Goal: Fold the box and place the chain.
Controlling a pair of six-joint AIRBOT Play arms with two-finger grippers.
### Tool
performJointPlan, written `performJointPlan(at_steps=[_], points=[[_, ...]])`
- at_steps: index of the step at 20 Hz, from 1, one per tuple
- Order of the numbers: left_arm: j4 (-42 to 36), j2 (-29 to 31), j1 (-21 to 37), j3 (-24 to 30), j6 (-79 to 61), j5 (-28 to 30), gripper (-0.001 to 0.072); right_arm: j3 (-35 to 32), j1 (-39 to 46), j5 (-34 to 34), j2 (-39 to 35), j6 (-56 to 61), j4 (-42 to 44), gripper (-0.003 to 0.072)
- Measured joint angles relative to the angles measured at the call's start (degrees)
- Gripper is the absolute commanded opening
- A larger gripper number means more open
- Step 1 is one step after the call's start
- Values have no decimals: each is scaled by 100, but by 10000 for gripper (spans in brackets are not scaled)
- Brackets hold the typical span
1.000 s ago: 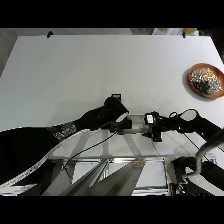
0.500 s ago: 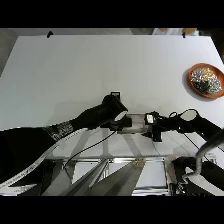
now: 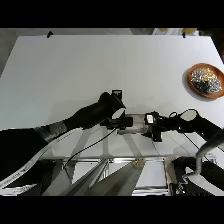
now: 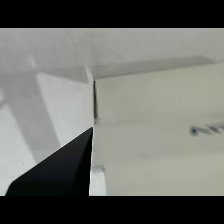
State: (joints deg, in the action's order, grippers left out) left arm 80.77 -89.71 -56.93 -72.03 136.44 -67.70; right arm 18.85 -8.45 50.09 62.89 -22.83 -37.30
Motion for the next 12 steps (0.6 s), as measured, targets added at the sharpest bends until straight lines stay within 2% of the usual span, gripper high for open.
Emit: performJointPlan(at_steps=[3, 4, 5, 8, 9, 10, 12], points=[[-127, 439, 162, 0, -802, -208, 296, 0, 0, 2, 0, 2, 0, 342], [-157, 590, 221, 0, -1097, -332, 348, 0, 0, 2, 0, 2, 0, 342], [-199, 767, 278, 0, -1429, -514, 444, 0, 0, 2, 0, 4, 0, 342], [-385, 1266, 363, 0, -2365, -1064, 457, 0, 0, 2, 0, 4, 0, 342], [-402, 1434, 380, 0, -2715, -1202, 518, 0, 0, 2, 0, 4, 0, 342], [-435, 1580, 398, 0, -3069, -1300, 672, 0, 0, 2, 0, 4, 0, 342], [-490, 1860, 426, 74, -4028, -1362, 696, 0, 0, 2, 0, 4, 0, 342]])
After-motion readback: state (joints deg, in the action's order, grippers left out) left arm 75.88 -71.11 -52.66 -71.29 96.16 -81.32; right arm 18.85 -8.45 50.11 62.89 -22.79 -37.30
